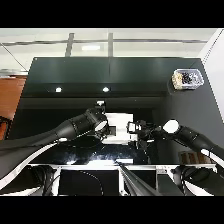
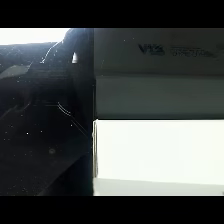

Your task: Fold the box and place the chain.

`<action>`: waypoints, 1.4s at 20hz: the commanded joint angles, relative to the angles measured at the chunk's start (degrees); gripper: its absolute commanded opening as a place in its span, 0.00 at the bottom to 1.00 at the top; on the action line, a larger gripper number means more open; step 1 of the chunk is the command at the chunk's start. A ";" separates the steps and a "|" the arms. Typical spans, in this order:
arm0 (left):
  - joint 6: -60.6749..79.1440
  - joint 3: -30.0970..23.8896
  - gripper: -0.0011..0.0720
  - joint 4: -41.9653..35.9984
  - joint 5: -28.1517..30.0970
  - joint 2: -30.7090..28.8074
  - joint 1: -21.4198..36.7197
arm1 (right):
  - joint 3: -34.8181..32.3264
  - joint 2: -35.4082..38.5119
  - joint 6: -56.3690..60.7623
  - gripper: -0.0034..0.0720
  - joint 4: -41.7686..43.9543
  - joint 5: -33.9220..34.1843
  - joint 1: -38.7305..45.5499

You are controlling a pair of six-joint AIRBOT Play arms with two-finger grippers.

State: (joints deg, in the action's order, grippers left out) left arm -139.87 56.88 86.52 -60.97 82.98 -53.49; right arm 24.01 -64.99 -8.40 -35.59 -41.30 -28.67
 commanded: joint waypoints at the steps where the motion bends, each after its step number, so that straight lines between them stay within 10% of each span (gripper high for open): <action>1: -0.02 0.07 0.06 -0.24 0.46 0.00 -0.02 | -0.02 -0.04 -0.02 0.50 0.02 -0.02 -0.04; 4: -0.02 0.07 0.32 -0.24 0.26 0.00 0.00 | -0.02 -0.04 -0.02 0.50 0.02 -0.02 -0.04; 8: -0.02 0.44 0.37 -0.15 -0.90 -0.02 0.00 | -0.02 -0.04 -0.02 0.50 0.02 -0.02 -0.04; 10: -0.04 1.01 0.67 0.00 -0.87 -0.02 0.00 | -0.02 -0.04 -0.02 0.50 0.00 -0.02 -0.04; 13: -0.04 1.14 0.67 0.44 -1.46 0.00 0.00 | -0.02 -0.04 -0.02 0.50 0.00 -0.02 -0.04; 18: -0.07 1.01 0.62 1.51 -3.67 0.00 0.00 | -0.02 -0.04 -0.02 0.50 0.02 -0.04 -0.04; 20: -0.07 1.01 0.40 1.29 -3.34 0.00 -0.07 | -0.02 -0.04 -0.02 0.50 0.02 -0.04 -0.04; 23: -0.07 1.01 0.38 1.29 -2.69 0.00 -0.11 | -0.02 -0.04 -0.02 0.50 0.02 -0.04 -0.04; 25: -0.04 1.01 0.08 1.81 -2.25 0.00 -0.70 | -0.02 -0.04 -0.02 0.50 0.02 -0.04 -0.04; 28: -0.02 1.01 0.05 2.29 -1.86 0.00 -1.44 | -0.02 -0.04 -0.02 0.50 0.02 -0.04 -0.04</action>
State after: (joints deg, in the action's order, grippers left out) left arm -140.27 57.91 88.42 -63.66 82.98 -54.37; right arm 24.01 -65.01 -8.34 -35.57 -41.36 -28.67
